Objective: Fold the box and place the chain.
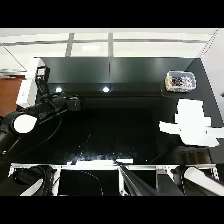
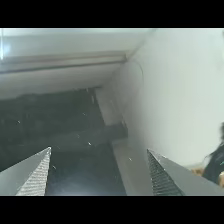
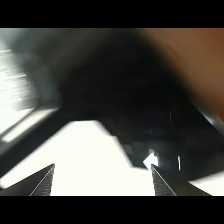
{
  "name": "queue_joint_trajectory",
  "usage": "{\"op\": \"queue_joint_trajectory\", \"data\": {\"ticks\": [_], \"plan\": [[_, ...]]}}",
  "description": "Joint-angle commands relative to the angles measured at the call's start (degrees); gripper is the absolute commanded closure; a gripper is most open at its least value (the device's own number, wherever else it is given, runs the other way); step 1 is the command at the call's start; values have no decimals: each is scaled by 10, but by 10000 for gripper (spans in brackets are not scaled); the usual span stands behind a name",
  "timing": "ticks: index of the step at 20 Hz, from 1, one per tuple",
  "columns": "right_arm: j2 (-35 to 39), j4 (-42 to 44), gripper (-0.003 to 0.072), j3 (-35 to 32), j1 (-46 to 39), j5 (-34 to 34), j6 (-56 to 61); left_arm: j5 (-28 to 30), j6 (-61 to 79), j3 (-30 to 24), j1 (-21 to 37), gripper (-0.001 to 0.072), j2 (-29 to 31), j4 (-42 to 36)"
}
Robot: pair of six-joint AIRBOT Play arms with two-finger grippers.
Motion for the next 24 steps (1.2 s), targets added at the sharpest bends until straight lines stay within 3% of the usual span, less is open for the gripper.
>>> {"op": "queue_joint_trajectory", "data": {"ticks": [1, 5, 7, 10, 23, 24], "plan": [[-101, 0, -22, 83, -150, 123, 17, -19, 0, 0, -14, -4, -1, -2], [-171, 164, -21, 101, -256, 146, -93, -19, 0, 0, -15, -4, -1, -2], [-217, 209, -21, 128, -277, 201, -158, -19, 0, 0, -15, -4, -1, -2], [-281, 184, -20, 187, -275, 305, -216, -18, 0, 0, -15, -4, -1, -2], [-297, 136, -18, 158, -245, 314, -347, -18, 0, 0, -15, -4, -1, -2], [-297, 136, 12, 156, -243, 315, -355, -18, 0, 0, -15, -4, -1, -2]]}}
